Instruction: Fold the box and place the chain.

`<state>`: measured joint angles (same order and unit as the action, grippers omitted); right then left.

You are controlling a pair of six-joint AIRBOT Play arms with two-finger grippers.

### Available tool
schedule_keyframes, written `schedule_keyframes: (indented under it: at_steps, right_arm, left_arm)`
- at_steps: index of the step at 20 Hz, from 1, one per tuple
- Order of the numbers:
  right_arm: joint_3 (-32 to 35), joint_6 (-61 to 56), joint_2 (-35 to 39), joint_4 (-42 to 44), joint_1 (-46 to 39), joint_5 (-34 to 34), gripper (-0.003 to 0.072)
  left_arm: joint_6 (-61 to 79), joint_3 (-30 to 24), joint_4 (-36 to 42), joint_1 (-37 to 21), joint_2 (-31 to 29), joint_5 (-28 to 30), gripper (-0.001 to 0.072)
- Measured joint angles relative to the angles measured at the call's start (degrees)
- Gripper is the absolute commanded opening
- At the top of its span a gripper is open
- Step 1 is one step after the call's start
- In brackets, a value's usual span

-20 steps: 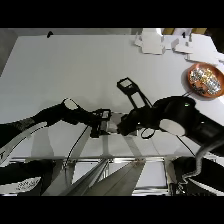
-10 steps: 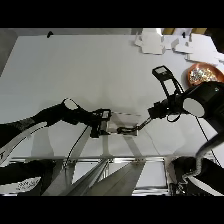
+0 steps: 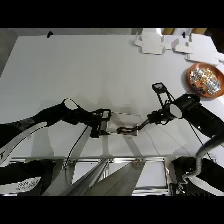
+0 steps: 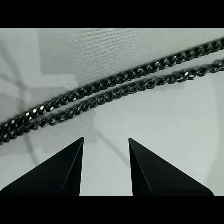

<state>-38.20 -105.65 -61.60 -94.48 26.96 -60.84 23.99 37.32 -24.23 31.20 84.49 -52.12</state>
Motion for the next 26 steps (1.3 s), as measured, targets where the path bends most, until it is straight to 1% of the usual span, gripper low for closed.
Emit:
schedule_keyframes:
  at_steps: [3, 9, 16, 26]
  right_arm:
    - [0.5, -0.4, -2.0, 0.0, -0.1, 2.5, 0.0269]
    - [0.7, -0.9, -3.1, -0.2, -0.7, 5.7, 0.0269]
    - [0.9, -1.0, -3.4, 0.0, -2.8, 7.3, 0.0269]
    - [0.9, -1.0, -6.7, 0.4, -3.1, 7.9, 0.0266]
  left_arm:
    - [0.0, 0.0, 0.0, 0.0, 0.0, 0.0, 0.0272]
    - [0.0, 0.0, 0.0, 0.0, 0.0, 0.0, 0.0272]
    - [0.0, 0.0, 0.0, 0.0, 0.0, 0.0, 0.0272]
    - [0.0, 0.0, 0.0, 0.0, 0.0, 0.0, 0.0272]
